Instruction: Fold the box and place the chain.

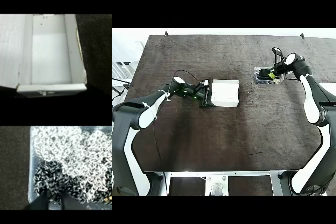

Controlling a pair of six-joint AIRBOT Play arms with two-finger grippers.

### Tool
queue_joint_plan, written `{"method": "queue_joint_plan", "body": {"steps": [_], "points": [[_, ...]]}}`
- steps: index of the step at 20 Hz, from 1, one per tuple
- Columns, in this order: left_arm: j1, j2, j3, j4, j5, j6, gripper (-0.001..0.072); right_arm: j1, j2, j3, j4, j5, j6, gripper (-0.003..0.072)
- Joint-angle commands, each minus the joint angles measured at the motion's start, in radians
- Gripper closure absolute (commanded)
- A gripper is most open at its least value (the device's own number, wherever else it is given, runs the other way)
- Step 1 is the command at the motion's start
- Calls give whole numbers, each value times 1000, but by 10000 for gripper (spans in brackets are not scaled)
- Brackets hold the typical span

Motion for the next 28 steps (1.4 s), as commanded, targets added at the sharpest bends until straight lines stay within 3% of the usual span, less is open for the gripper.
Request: {"method": "queue_joint_plan", "body": {"steps": [1, 2, 9, 15, 22, 28], "points": [[-1, 0, 0, 0, 0, 0, 433, 2, -6, 17, 0, 12, 4, 608], [-1, 0, 0, 0, 0, 0, 433, 2, -6, 27, 0, 11, 4, 668], [-1, 0, 0, 0, 0, 0, 433, 2, 69, 99, 3, 69, 4, 670], [-1, 0, 0, 0, 0, 0, 433, 10, 307, 98, 3, 175, -37, 670], [-1, 0, 0, 0, 0, 0, 433, 132, 634, 98, 2, 200, -110, 670], [-1, 0, 0, 0, 0, 0, 433, 305, 729, 98, -1, 291, -129, 670]]}}
